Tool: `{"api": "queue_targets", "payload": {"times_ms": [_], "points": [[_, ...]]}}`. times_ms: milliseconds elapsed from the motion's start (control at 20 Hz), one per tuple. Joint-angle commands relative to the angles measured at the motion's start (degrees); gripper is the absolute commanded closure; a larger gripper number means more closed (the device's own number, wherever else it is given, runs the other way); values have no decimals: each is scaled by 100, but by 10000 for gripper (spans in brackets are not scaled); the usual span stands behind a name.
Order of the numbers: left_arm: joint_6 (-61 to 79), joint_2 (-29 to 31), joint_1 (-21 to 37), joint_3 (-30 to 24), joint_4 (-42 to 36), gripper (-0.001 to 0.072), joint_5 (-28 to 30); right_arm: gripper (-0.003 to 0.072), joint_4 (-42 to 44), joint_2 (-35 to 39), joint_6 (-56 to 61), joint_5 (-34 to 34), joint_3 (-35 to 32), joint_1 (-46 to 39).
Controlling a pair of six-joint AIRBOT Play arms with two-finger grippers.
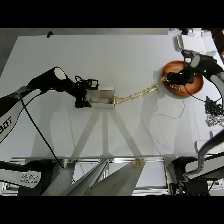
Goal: Fold the box and place the chain.
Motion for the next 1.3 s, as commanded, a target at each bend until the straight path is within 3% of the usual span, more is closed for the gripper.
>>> {"api": "queue_targets", "payload": {"times_ms": [0,300,650,950,1100,1250], "points": [[2,-2,0,0,2,693,2,675,-267,254,-48,122,0,68],[2,-2,-2,0,2,693,0,676,-385,1528,-385,164,0,525],[2,-2,0,0,2,693,0,676,-380,2865,-756,1021,0,1878],[2,-2,-2,0,0,693,0,675,-267,2924,-896,1528,0,3539],[2,-2,0,0,2,693,0,676,94,2789,-951,1213,0,4140],[2,-2,-2,0,2,693,0,676,994,2483,-1519,713,0,4347]]}}
